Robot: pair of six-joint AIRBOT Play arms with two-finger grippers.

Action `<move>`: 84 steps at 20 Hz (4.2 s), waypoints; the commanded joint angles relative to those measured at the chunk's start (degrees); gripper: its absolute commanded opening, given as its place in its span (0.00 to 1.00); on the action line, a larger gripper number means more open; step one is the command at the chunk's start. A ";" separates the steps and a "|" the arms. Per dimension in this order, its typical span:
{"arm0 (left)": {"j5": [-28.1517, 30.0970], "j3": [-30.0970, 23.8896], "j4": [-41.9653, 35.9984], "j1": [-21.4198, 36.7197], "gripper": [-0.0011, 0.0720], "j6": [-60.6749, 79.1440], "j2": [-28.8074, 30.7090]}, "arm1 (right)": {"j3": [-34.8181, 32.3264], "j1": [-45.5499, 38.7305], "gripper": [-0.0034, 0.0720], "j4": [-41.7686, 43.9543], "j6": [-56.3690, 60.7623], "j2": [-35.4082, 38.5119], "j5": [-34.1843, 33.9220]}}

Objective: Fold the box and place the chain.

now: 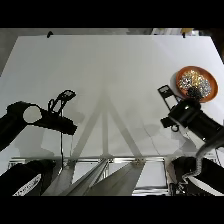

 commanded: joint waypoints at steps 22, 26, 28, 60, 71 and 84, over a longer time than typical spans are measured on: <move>0.02 -0.02 0.02 -0.02 0.03 0.02 -0.02 | 0.00 -56.96 0.06 -10.67 -25.07 -11.58 -13.60; 0.02 -0.02 0.02 -0.02 0.03 0.02 -0.02 | -0.07 -49.96 0.06 1.68 -26.25 -2.23 -10.86; 0.04 -0.02 0.00 -0.04 0.03 0.02 -0.02 | -1.25 -46.49 0.06 13.66 -27.78 4.92 -11.28; -2.01 11.23 -55.52 4.66 0.75 51.65 -27.96 | -17.09 -17.31 0.06 47.04 -23.30 22.47 -25.09; -4.22 20.31 -52.11 1.09 0.77 51.56 -44.02 | -17.09 -17.31 0.06 47.23 -23.32 22.47 -25.27; -2.62 22.49 -53.40 -5.16 0.29 56.00 -47.52 | -17.09 -17.31 0.06 47.47 -23.30 22.47 -25.20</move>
